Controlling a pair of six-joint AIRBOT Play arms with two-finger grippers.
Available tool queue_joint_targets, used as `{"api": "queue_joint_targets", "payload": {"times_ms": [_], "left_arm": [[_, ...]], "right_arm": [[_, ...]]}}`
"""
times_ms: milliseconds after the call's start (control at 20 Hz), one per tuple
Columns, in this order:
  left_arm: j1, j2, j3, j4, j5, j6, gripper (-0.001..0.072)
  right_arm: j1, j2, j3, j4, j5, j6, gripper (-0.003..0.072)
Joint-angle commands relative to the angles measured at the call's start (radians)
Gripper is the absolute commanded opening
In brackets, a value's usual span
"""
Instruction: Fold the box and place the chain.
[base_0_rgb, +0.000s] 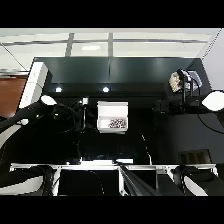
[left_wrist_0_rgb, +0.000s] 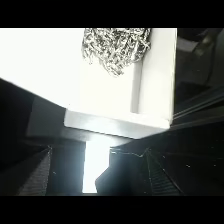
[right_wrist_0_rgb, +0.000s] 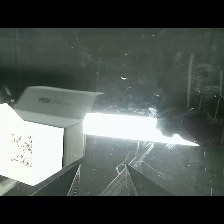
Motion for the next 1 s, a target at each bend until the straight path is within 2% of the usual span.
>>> {"api": "queue_joint_targets", "payload": {"times_ms": [0, 300, 650, 700, 750, 800, 850, 900, 950], "left_arm": [[-0.010, -0.033, 0.033, 0.002, -0.013, 0.033, 0.0720], [-0.097, -0.035, 0.033, 0.008, 0.059, 0.046, 0.0720], [-0.112, -0.036, 0.034, -0.035, 0.043, 0.042, 0.0708], [-0.117, -0.036, 0.034, -0.034, 0.039, 0.042, 0.0642], [-0.123, -0.036, 0.034, -0.034, 0.039, 0.043, 0.0509], [-0.130, -0.036, 0.034, -0.035, 0.040, 0.043, 0.0464], [-0.139, -0.036, 0.034, -0.035, 0.044, 0.043, 0.0463], [-0.149, -0.036, 0.034, -0.035, 0.051, 0.042, 0.0463], [-0.160, -0.036, 0.034, -0.035, 0.061, 0.042, 0.0463]], "right_arm": [[0.003, 0.000, 0.000, -0.008, -0.012, 0.003, 0.0335], [0.003, 0.000, 0.000, -0.011, -0.017, 0.006, 0.0335], [0.004, 0.000, 0.000, -0.013, -0.039, 0.000, 0.0335], [0.004, 0.000, 0.000, -0.023, -0.062, -0.002, 0.0335], [0.004, -0.002, 0.000, -0.034, -0.095, -0.001, 0.0335], [0.004, -0.011, 0.000, -0.034, -0.140, 0.003, 0.0336], [0.006, -0.028, 0.000, -0.025, -0.183, 0.023, 0.0382], [0.012, -0.055, 0.001, 0.013, -0.229, 0.017, 0.0710], [0.021, -0.090, 0.008, 0.070, -0.272, -0.024, 0.0708]]}}
